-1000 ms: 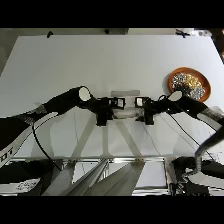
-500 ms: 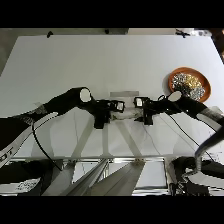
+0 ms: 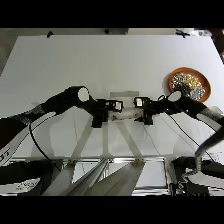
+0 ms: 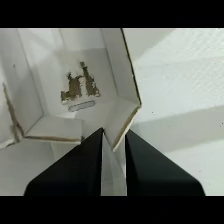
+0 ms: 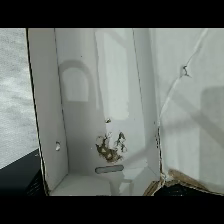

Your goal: Fold the box and place the chain.

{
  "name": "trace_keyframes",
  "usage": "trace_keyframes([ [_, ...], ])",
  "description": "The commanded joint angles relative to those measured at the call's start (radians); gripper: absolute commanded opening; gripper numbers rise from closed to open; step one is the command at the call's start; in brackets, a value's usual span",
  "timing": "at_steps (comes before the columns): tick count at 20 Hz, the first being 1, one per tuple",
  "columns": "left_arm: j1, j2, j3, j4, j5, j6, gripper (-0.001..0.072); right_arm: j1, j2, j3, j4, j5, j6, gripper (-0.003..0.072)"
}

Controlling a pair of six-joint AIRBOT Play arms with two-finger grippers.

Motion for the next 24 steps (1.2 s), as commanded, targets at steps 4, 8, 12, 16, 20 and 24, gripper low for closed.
trace_keyframes([
  [4, -0.010, 0.001, -0.004, -0.023, 0.044, -0.006, 0.0152, -0.001, 0.000, 0.001, -0.001, 0.002, -0.001, 0.0383],
  [8, -0.021, -0.002, -0.004, -0.053, 0.101, -0.006, 0.0151, -0.001, 0.000, 0.001, -0.001, 0.002, -0.001, 0.0383],
  [12, -0.045, -0.002, -0.004, -0.088, 0.161, -0.006, 0.0144, -0.001, 0.000, 0.001, -0.001, 0.002, -0.001, 0.0383],
  [16, -0.061, -0.009, -0.004, -0.114, 0.200, -0.007, 0.0133, -0.001, 0.000, 0.001, -0.001, 0.002, -0.001, 0.0383],
  [20, -0.077, -0.036, -0.004, -0.115, 0.195, -0.014, 0.0143, -0.001, 0.000, 0.001, -0.001, 0.002, -0.001, 0.0383],
  [24, -0.078, -0.037, -0.004, -0.112, 0.196, -0.014, 0.0178, -0.001, 0.000, 0.001, -0.001, 0.002, -0.001, 0.0383],
])
